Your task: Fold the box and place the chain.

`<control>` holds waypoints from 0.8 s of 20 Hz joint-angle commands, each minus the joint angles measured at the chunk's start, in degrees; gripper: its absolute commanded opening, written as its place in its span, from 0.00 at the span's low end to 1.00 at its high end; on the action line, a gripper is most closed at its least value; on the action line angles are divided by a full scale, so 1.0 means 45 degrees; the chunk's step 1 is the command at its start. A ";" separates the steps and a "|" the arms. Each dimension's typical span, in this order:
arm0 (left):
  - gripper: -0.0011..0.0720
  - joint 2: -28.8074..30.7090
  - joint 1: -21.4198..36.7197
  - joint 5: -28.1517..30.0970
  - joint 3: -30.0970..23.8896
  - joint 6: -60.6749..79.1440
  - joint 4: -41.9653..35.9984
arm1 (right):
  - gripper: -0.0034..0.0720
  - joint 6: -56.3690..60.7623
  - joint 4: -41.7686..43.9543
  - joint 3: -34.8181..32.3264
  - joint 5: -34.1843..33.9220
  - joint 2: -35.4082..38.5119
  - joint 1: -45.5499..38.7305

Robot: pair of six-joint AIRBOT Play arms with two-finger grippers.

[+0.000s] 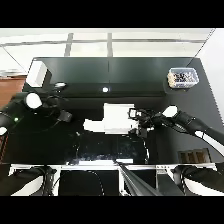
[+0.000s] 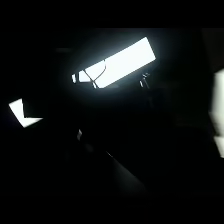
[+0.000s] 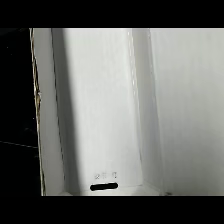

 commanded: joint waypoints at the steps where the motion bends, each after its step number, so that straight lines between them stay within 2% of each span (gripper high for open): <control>1: 0.05 -0.0510 0.2327 -0.1467 -0.0787 -0.1083 -0.3905 | 0.21 0.0000 0.0000 0.0010 0.0005 -0.0010 0.0005; 2: 0.05 -0.0913 0.2608 -0.1559 -0.1146 0.0102 -0.6076 | 0.21 -0.0005 -0.0005 0.0010 0.0005 -0.0010 0.0005; 3: 0.05 -0.1297 0.2657 -0.1481 -0.1379 0.0811 -0.7504 | 0.21 -0.0005 -0.0005 0.0010 0.0005 -0.0010 0.0005; 5: 0.05 -0.2055 0.2307 -0.1049 -0.1506 0.1447 -0.8937 | 0.21 -0.0005 -0.0005 0.0010 0.0005 -0.0005 0.0005; 9: 0.05 -0.3016 0.0797 0.0053 -0.1486 0.1511 -0.9544 | 0.21 -0.0005 -0.0005 0.0010 0.0005 -0.0005 0.0005; 13: 0.05 -0.3444 -0.0476 0.0515 -0.1486 0.1506 -0.9564 | 0.21 -0.0005 0.0000 0.0010 0.0005 -0.0005 0.0005; 16: 0.05 -0.3444 -0.0763 0.0151 -0.1423 0.2433 -0.9991 | 0.21 -0.0005 0.0000 0.0010 0.0005 -0.0010 0.0005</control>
